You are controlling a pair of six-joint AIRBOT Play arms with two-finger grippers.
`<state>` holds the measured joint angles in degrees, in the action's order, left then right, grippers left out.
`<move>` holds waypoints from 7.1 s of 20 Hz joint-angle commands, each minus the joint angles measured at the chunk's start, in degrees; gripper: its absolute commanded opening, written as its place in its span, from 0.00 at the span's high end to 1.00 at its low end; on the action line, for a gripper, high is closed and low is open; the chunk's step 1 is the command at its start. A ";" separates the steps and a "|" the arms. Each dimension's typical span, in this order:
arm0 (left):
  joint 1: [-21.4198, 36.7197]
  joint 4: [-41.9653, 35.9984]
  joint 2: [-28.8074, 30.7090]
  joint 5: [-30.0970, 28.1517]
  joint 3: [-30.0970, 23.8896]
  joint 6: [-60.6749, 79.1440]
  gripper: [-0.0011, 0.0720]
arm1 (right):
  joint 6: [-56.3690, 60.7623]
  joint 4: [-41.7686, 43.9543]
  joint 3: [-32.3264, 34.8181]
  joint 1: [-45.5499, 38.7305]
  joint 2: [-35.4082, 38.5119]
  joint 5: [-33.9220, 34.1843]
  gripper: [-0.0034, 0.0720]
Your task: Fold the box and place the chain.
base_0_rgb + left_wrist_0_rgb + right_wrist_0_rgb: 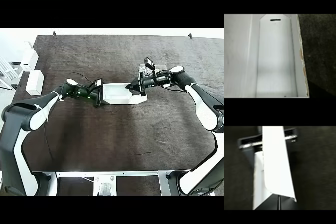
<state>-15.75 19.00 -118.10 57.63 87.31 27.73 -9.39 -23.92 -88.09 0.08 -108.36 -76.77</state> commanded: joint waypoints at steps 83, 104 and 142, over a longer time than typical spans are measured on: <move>-0.07 0.26 -0.26 0.04 -0.09 -0.70 0.43 | -4.48 -11.98 14.03 5.92 6.08 18.27 0.58; -0.07 0.26 -0.26 -0.07 -0.09 -0.70 0.43 | 4.00 -24.59 13.81 3.34 9.66 17.49 0.75; -0.07 0.26 -0.26 -0.09 -0.09 -0.70 0.43 | 64.92 -15.65 -0.87 -0.70 1.42 1.20 0.93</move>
<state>-15.84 19.25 -118.32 57.54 87.22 27.03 54.39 -39.75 -86.08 -1.30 -106.80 -72.05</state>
